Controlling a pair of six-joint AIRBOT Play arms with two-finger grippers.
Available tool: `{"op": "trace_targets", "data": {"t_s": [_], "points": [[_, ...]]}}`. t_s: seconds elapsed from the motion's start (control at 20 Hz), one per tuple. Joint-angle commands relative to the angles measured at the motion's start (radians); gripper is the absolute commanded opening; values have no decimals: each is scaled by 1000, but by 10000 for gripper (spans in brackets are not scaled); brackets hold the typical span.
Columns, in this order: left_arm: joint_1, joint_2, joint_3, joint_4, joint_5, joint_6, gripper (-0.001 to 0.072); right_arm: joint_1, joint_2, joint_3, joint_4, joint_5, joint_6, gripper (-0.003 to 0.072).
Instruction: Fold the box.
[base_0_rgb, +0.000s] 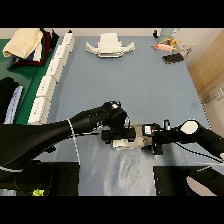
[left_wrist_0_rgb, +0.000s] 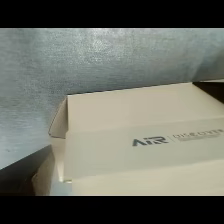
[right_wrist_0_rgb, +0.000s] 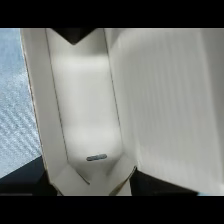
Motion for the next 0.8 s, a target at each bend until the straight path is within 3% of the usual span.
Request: {"op": "trace_targets", "data": {"t_s": [0.0, 0.35, 0.6, 0.65, 0.7, 0.75], "points": [[1, 2, 39, 0, -42, 24, 691, 0, 0, 1, 0, 0, 0, 519], [42, 124, 72, 62, -267, 23, 691, 0, 0, 1, 0, 0, 0, 519], [63, 274, 72, 211, -597, 21, 676, 0, 0, 1, 0, 0, 0, 519], [63, 292, 71, 229, -644, 21, 445, 0, 0, 1, 0, 0, 0, 519], [63, 302, 71, 233, -674, 35, 33, 0, 0, 1, 0, 0, 0, 519], [63, 309, 71, 253, -695, 84, 18, 0, 0, 1, 0, 0, 0, 519]]}}
